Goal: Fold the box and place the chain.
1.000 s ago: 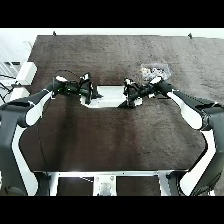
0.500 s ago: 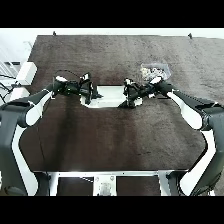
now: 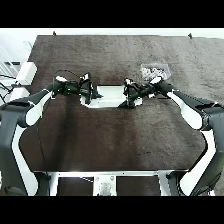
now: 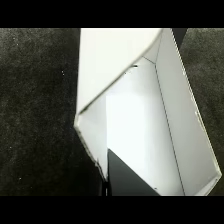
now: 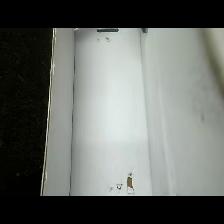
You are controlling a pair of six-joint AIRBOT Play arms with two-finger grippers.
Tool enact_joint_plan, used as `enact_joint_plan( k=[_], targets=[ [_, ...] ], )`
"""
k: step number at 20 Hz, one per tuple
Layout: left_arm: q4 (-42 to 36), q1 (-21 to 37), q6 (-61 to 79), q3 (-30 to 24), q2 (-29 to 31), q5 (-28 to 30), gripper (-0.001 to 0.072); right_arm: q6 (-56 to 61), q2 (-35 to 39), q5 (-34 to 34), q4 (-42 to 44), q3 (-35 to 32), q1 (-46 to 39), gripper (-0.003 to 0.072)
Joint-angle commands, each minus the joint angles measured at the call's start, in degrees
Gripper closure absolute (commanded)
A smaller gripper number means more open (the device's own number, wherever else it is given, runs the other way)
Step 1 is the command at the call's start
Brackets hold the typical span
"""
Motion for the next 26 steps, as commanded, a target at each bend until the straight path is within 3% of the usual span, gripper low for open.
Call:
enact_joint_plan(
  k=[1,12,13,14,21,26],
  targets=[
    [-0.1,0.0,0.0,0.0,0.0,0.0,0.0690,0.0,0.0,0.0,0.0,0.0,0.1,0.0094],
    [-0.1,0.0,0.7,0.0,0.0,-0.3,0.0681,0.0,0.0,0.0,0.0,0.0,0.1,0.0094],
    [-0.4,0.0,0.6,0.0,0.0,-0.3,0.0521,0.0,0.0,0.0,0.0,0.0,0.1,0.0094],
    [-0.5,0.0,0.7,0.0,0.0,-0.3,0.0479,0.0,0.0,0.0,0.0,0.0,0.1,0.0094],
    [0.9,0.9,0.4,0.3,2.3,-1.0,0.0479,0.0,0.0,0.0,0.0,0.0,0.1,0.0094],
    [1.9,6.9,-1.0,0.9,5.2,-7.2,0.0479,0.0,0.0,0.0,0.1,0.0,0.1,0.0095]
  ],
)
